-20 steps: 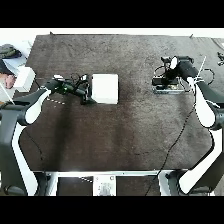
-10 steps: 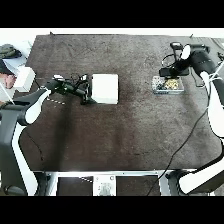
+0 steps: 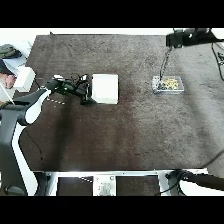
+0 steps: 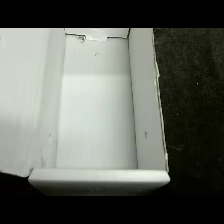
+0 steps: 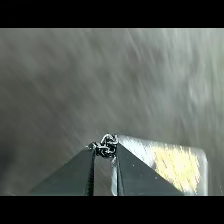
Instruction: Fold the box and place the chain.
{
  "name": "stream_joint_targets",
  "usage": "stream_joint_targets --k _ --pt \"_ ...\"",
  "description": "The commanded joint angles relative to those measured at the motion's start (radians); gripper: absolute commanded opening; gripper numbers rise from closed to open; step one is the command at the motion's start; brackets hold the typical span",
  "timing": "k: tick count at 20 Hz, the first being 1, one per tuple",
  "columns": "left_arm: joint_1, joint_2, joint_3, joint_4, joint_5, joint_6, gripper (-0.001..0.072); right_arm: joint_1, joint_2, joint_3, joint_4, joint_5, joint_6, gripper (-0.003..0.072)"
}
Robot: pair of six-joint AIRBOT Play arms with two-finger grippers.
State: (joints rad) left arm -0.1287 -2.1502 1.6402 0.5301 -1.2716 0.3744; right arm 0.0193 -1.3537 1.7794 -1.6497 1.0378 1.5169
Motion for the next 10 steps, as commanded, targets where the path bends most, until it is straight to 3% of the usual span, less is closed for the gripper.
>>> stream_joint_targets --k 1,10 --pt "0.001 0.0 0.0 0.0 0.0 0.0 0.0243 0.136 0.105 0.0 0.004 -0.098 -0.003 -0.0016" --pt "0.001 0.0 0.0 0.0 0.0 0.0 0.0243 0.456 -0.008 -0.002 0.018 -0.21 0.002 -0.0017"
